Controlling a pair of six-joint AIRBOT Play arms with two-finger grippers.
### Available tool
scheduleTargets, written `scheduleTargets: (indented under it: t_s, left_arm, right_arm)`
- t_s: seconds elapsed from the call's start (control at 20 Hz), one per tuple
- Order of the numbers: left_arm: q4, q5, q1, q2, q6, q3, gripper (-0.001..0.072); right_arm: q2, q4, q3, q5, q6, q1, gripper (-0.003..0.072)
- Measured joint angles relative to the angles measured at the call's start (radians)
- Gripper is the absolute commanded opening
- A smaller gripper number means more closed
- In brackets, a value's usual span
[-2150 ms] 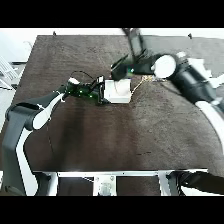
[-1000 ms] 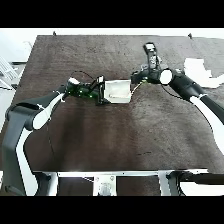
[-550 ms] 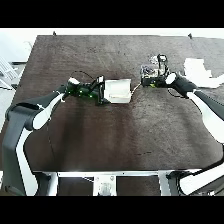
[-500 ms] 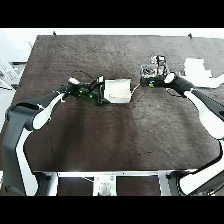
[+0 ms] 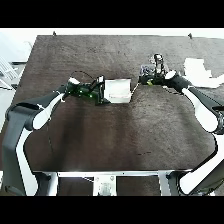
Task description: Fold the box and place the chain.
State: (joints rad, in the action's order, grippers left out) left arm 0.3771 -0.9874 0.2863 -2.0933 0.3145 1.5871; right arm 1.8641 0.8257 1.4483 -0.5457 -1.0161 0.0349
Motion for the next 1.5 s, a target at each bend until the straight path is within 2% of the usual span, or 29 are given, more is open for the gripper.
scheduleTargets:
  t_s: [0.2,0.35,0.55,0.8,1.1,1.5]
  left_arm:
    - [0.0,0.0,0.0,0.0,0.0,0.0,0.042]
    - [0.0,0.0,0.0,0.0,0.0,0.0,0.042]
    - [0.0,0.0,0.0,0.0,0.0,0.0,0.042]
    - [0.0,0.0,0.0,0.0,0.0,0.0,0.042]
    - [0.0,0.0,0.0,0.0,0.0,0.0,0.042]
    - [0.0,0.0,0.0,0.0,0.0,0.0,0.042]
  right_arm:
    - [-0.122,-0.012,0.002,-0.045,0.024,0.001,0.0006]
    - [-0.324,0.019,0.003,-0.061,0.005,0.014,0.0006]
    - [-0.608,0.165,0.003,-0.073,-0.083,0.059,0.0006]
    - [-0.832,0.331,0.003,-0.075,-0.166,0.221,0.0006]
    - [-0.888,0.56,0.003,-0.037,-0.278,0.492,0.0006]
    - [-0.834,0.66,-0.01,-0.025,-0.364,0.562,0.0006]
